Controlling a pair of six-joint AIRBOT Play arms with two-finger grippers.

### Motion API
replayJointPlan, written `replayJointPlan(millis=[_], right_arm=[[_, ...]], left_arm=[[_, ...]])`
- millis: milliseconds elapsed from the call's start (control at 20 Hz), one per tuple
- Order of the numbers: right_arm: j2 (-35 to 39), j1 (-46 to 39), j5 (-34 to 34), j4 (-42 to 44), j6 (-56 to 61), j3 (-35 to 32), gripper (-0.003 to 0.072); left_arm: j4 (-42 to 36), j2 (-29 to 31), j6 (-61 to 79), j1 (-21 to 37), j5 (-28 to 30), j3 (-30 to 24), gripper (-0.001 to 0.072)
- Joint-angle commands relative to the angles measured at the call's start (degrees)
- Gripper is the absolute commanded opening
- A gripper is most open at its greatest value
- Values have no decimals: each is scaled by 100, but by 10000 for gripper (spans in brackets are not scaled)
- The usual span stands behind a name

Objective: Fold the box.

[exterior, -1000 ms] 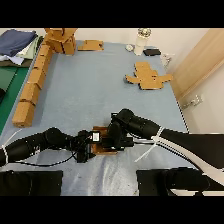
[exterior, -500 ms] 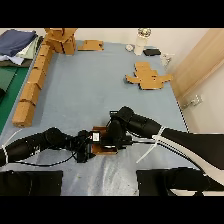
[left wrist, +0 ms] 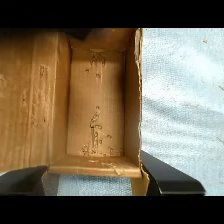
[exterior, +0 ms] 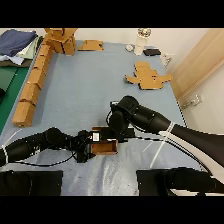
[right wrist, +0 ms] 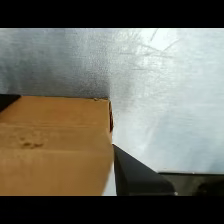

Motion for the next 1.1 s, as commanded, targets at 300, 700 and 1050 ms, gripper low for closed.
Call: replayJointPlan(millis=[300,700,1050], right_arm=[[645,-640,-1757,-1480,-409,-46,2],[-743,-4105,1506,5919,-6854,-525,1],[-780,-3069,61,5845,-9224,-966,2]], left_arm=[[0,2,0,0,0,0,469],[0,2,0,0,0,0,469],[0,2,0,0,-2,0,469]])
